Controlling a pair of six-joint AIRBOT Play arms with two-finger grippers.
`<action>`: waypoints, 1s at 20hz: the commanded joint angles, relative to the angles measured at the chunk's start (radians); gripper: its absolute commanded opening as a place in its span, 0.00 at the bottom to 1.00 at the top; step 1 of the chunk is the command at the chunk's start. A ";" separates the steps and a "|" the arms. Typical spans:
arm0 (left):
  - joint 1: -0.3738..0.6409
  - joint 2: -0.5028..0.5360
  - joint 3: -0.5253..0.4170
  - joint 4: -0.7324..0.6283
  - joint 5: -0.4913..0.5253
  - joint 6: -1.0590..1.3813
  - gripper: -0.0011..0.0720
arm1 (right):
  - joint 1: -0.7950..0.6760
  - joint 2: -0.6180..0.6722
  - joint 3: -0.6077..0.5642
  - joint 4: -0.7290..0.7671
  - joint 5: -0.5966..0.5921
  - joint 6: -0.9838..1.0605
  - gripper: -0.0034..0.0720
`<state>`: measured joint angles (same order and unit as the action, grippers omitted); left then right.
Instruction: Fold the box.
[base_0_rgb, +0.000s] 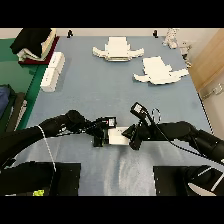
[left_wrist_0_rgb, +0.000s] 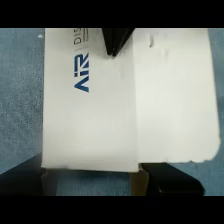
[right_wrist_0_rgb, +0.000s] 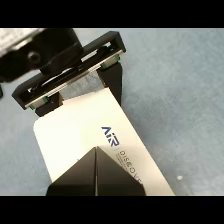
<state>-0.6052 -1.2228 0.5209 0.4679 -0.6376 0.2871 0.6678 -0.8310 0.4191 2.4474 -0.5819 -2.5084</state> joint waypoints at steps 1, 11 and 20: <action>0.001 0.000 0.001 0.000 0.000 0.000 0.64 | 0.050 0.021 -0.018 -0.044 0.108 -0.040 0.05; 0.001 0.000 0.001 0.000 0.000 0.000 0.64 | 0.051 -0.012 0.043 -0.092 -0.029 -0.386 0.70; 0.001 0.000 0.001 0.000 0.000 0.000 0.64 | 0.094 -0.061 0.045 -0.174 0.051 -0.496 0.69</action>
<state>-0.6052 -1.2228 0.5209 0.4675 -0.6376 0.2867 0.7425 -0.8974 0.4629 2.3100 -0.5613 -2.9807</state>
